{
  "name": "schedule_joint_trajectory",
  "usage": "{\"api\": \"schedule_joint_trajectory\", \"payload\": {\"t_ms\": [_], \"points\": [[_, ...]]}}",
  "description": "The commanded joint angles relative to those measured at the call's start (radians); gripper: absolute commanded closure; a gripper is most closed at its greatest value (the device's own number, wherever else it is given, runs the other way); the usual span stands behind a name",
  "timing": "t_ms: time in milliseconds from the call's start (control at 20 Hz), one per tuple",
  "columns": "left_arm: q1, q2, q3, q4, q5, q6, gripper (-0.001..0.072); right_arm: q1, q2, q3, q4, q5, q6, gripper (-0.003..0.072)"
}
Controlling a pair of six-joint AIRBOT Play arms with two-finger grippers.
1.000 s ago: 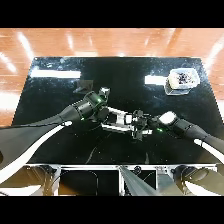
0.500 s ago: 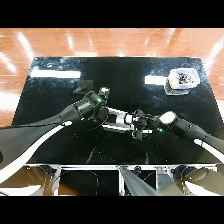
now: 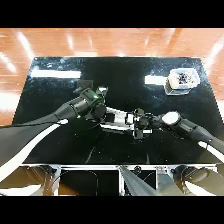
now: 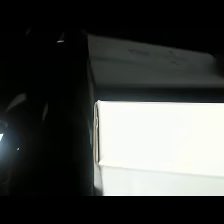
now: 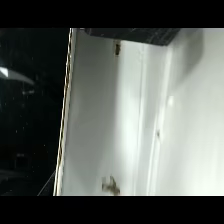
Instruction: Fold the box and place the chain.
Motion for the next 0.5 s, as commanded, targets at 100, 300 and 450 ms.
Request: {"api": "schedule_joint_trajectory", "payload": {"t_ms": [100, 300, 450], "points": [[0.063, 0.057, -0.031, 0.048, 0.038, -0.016, 0.0685, -0.026, 0.055, 0.000, -0.103, 0.041, 0.079, 0.0062], [0.081, 0.062, -0.086, 0.040, 0.021, -0.057, 0.0686, -0.025, 0.055, 0.000, -0.113, 0.042, 0.071, 0.0062], [0.079, 0.063, -0.111, 0.035, -0.001, -0.064, 0.0685, -0.025, 0.055, 0.000, -0.113, 0.041, 0.070, 0.0062]]}}
